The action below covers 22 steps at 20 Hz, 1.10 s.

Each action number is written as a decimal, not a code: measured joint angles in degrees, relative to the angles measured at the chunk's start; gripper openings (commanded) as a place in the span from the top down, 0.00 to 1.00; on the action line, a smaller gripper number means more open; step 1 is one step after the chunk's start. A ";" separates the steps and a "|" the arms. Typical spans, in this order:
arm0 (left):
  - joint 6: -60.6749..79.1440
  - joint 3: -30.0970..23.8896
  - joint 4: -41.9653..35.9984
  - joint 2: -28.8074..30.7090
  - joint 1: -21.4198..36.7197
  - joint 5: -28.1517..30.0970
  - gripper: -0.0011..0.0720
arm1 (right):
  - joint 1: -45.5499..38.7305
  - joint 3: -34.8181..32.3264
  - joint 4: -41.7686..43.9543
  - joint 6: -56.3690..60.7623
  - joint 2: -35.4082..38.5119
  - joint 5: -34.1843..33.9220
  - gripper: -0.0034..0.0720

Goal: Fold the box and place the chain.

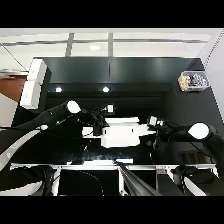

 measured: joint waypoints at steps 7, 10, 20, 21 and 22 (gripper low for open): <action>0.00 0.00 0.46 0.00 0.00 -0.24 0.95 | 7.17 -0.09 -2.45 -2.21 -4.02 -5.88 0.01; -0.02 0.00 0.46 0.00 0.00 -0.26 0.95 | 8.55 -0.09 -0.13 -4.13 -4.66 -6.62 0.01; -0.02 0.00 0.44 0.00 0.00 -0.28 0.95 | 14.88 0.17 3.37 -6.45 -7.63 -12.81 0.01; 0.00 0.00 0.44 0.00 0.00 -0.28 0.95 | 15.23 0.55 3.85 -5.86 -7.76 -13.38 0.01; 0.00 0.00 0.44 0.00 0.00 -0.28 0.95 | 15.43 1.14 4.11 -5.14 -7.80 -13.75 0.01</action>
